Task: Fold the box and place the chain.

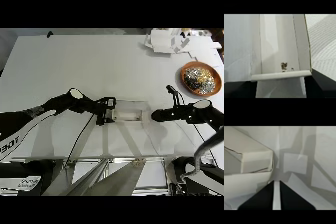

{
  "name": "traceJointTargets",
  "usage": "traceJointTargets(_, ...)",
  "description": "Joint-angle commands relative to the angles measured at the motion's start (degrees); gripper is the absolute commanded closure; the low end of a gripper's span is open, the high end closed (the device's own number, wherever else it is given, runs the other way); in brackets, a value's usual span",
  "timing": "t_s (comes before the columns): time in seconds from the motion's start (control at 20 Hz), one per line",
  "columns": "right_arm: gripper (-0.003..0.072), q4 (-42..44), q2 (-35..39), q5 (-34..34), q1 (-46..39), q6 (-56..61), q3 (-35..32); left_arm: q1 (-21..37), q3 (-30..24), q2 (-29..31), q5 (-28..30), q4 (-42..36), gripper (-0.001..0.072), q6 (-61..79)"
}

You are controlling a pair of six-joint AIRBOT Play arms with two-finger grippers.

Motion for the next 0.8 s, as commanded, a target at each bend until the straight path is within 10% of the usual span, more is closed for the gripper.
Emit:
traceJointTargets(0.0,0.0507,2.82,2.6,1.25,0.85,-1.2,0.02,0.02,0.0,0.04,0.0,0.02,0.0458,0.0)
traceJointTargets(0.45,0.0342,2.99,3.98,6.64,1.16,2.45,0.02,0.02,0.0,0.04,0.0,0.02,0.0458,-0.02)
traceJointTargets(0.75,0.0267,-1.97,3.87,-2.25,9.81,13.4,1.92,0.02,0.0,0.04,0.02,0.02,0.0457,-0.02)
